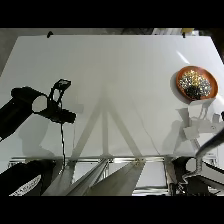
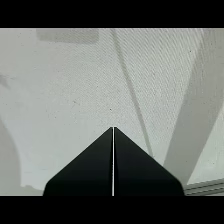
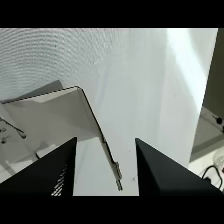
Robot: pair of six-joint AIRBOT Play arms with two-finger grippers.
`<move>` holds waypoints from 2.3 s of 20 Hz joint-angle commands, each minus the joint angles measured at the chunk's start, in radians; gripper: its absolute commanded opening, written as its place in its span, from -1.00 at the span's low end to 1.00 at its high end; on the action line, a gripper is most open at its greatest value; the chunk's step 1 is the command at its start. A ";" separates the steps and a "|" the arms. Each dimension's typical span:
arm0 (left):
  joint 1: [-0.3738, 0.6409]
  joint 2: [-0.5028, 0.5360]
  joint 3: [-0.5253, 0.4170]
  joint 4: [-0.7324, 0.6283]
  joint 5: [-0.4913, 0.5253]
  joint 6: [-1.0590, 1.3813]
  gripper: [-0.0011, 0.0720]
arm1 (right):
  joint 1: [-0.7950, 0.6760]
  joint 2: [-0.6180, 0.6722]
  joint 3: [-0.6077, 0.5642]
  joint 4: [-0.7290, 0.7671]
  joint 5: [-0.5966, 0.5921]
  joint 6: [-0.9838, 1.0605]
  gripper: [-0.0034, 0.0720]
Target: Fold the box and place the chain.
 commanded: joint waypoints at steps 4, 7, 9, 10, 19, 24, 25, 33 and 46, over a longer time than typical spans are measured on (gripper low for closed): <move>0.001 0.000 0.000 0.000 0.000 0.000 -0.95 | -0.008 -0.064 0.000 -0.007 0.034 0.000 -0.60; 0.001 0.001 0.000 0.000 0.000 0.000 -0.95 | 0.024 -0.056 0.000 0.028 0.105 -0.004 -0.87; 0.000 0.001 0.000 0.000 0.000 0.000 -0.95 | 0.087 -0.021 0.000 0.080 0.148 -0.034 -0.87; 0.001 0.001 0.000 0.000 0.000 0.000 -0.95 | 0.128 0.005 0.000 0.119 0.168 -0.048 -0.87; 0.000 0.001 0.000 0.000 0.000 0.000 -0.95 | 0.448 0.347 -0.162 0.758 0.168 -0.097 -0.87; 0.001 0.001 0.000 0.001 0.045 0.000 -0.95 | 0.673 0.500 -0.309 0.959 0.075 -0.045 -0.87; 0.001 0.000 0.000 0.000 0.076 0.000 -0.95 | 0.715 0.500 -0.311 0.956 0.073 -0.028 -0.87; 0.003 -0.085 0.000 -0.673 0.354 0.788 0.29 | 0.902 0.499 -0.311 0.957 0.021 0.020 -0.87; 0.001 -0.388 0.000 -1.288 0.361 1.480 0.53 | 0.902 0.499 -0.311 0.961 0.016 0.019 -0.87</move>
